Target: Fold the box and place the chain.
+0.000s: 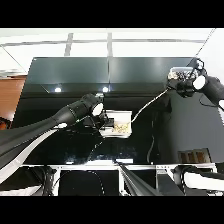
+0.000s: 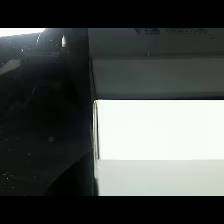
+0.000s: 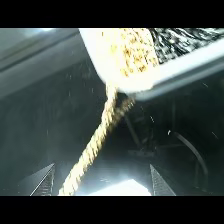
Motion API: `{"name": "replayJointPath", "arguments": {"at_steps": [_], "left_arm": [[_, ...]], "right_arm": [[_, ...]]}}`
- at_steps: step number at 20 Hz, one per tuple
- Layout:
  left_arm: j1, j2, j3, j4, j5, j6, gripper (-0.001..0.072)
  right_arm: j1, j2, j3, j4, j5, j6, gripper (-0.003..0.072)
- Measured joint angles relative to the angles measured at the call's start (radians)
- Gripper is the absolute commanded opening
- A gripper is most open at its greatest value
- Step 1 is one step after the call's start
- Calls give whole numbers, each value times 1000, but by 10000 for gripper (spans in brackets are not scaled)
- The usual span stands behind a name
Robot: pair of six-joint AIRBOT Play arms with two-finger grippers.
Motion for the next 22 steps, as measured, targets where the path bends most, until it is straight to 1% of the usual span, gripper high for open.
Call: {"name": "replayJointPath", "arguments": {"at_steps": [3,5,6,7,8,9,10,13,15,17,19,22], "left_arm": [[0,0,0,0,0,0,29],[0,0,0,0,0,0,29],[0,0,0,0,0,0,29],[0,0,0,0,0,0,29],[0,0,0,0,0,0,29],[0,0,0,0,0,0,29],[0,0,0,0,0,0,29],[0,0,0,0,0,0,29],[0,0,0,0,0,0,29],[0,0,0,0,0,0,29],[0,0,0,0,0,0,29],[0,0,0,0,0,0,29]], "right_arm": [[-11,-107,86,23,8,15,708],[-12,-146,121,45,-6,6,707],[-12,-158,130,53,-10,-3,694],[-11,-167,138,62,-18,-13,478],[-11,-174,144,66,-21,-20,353],[-11,-179,147,70,-22,-26,151],[-11,-182,150,72,-21,-32,19],[-11,-184,154,78,6,-47,21],[-11,-165,156,80,55,-71,21],[-11,-116,156,90,121,-144,20],[-11,-20,158,103,190,-237,20],[-11,194,158,117,267,-331,20]]}}
